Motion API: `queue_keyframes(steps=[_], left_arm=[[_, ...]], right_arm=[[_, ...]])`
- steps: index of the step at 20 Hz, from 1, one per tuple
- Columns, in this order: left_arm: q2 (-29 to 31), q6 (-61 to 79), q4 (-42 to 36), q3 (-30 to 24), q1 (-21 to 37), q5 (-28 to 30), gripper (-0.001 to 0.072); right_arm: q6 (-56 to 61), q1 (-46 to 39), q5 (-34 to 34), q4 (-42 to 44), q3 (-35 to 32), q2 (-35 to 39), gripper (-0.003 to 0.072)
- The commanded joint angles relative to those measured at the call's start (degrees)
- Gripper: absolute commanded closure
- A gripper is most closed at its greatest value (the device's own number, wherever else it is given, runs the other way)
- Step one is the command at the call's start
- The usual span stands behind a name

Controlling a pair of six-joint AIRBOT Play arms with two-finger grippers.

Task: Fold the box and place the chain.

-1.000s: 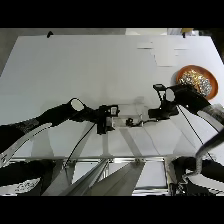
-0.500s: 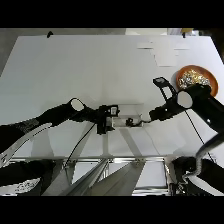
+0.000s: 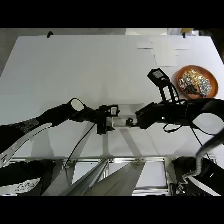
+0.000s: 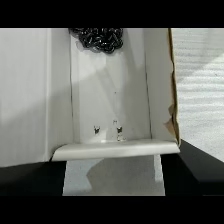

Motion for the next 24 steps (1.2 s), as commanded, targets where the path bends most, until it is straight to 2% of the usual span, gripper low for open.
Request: queue_keyframes(steps=[1, 5, 10, 14, 16, 17, 21, 23, 24], left_arm=[[0.0, 0.0, 0.0, 0.0, 0.0, 0.0, 0.0500], [0.0, 0.0, 0.0, 0.0, 0.0, 0.0, 0.0500], [0.0, 0.0, 0.0, 0.0, 0.0, 0.0, 0.0500], [0.0, 0.0, 0.0, 0.0, 0.0, 0.0, 0.0500], [0.0, 0.0, 0.0, 0.0, 0.0, 0.0, 0.0500], [0.0, 0.0, 0.0, 0.0, 0.0, 0.0, 0.0500], [0.0, 0.0, 0.0, 0.0, 0.0, 0.0, 0.0500], [0.0, 0.0, 0.0, 0.0, 0.0, 0.0, 0.0500], [0.0, 0.0, 0.0, 0.0, 0.0, 0.0, 0.0500]], right_arm=[[-0.4, 3.4, -7.3, 2.7, 0.0, 0.6, 0.0668], [-0.4, 5.9, -8.3, 2.6, 0.0, -3.3, 0.0668], [0.1, 5.9, -4.8, 2.1, -0.1, -11.1, 0.0668], [0.0, 5.9, -5.6, 1.9, -1.0, -16.0, 0.0661], [-0.6, 5.9, -5.3, 1.9, -1.0, -16.8, 0.0497], [-2.3, 5.8, -4.1, 1.9, -0.5, -16.5, 0.0454], [-5.0, 1.2, 7.6, 0.3, 9.0, -16.5, 0.0469], [-5.0, -2.6, 12.4, -2.8, 13.8, -16.5, 0.0615], [-5.0, -4.8, 13.4, -4.7, 14.9, -16.5, 0.0644]])
